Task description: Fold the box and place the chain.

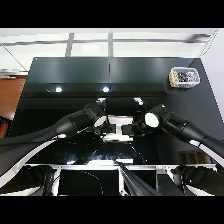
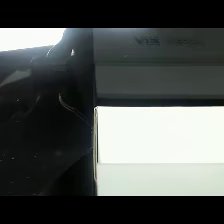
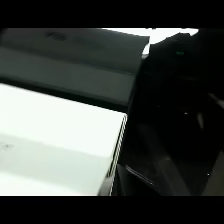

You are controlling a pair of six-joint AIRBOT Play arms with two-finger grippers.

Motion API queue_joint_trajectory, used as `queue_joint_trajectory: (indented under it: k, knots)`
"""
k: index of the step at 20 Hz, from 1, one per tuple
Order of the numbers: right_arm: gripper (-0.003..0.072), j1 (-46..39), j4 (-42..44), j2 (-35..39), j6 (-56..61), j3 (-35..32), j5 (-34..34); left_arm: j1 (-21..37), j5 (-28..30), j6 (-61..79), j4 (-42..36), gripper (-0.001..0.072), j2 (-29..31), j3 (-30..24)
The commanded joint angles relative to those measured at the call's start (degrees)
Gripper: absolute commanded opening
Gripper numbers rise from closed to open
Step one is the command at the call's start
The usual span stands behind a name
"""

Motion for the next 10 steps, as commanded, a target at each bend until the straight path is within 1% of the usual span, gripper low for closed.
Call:
queue_joint_trajectory:
  k: [1,5,8,10]
  knots:
    - [0.0181,2.5,-5.9,-1.7,10.1,0.7,2.7,0.0,1.2,-0.1,-0.9,0.0029,0.0,0.0]
    - [0.0181,2.5,-6.4,-3.0,13.4,0.7,3.0,0.0,1.1,-0.1,-0.9,0.0029,0.0,0.0]
    - [0.0179,2.5,-6.7,-3.5,14.2,0.7,1.6,0.0,1.2,-0.1,-0.9,0.0029,0.0,0.0]
    - [0.0117,2.5,-6.5,-4.0,14.1,0.7,1.5,0.0,1.1,-0.1,-0.9,0.0029,0.0,0.0]
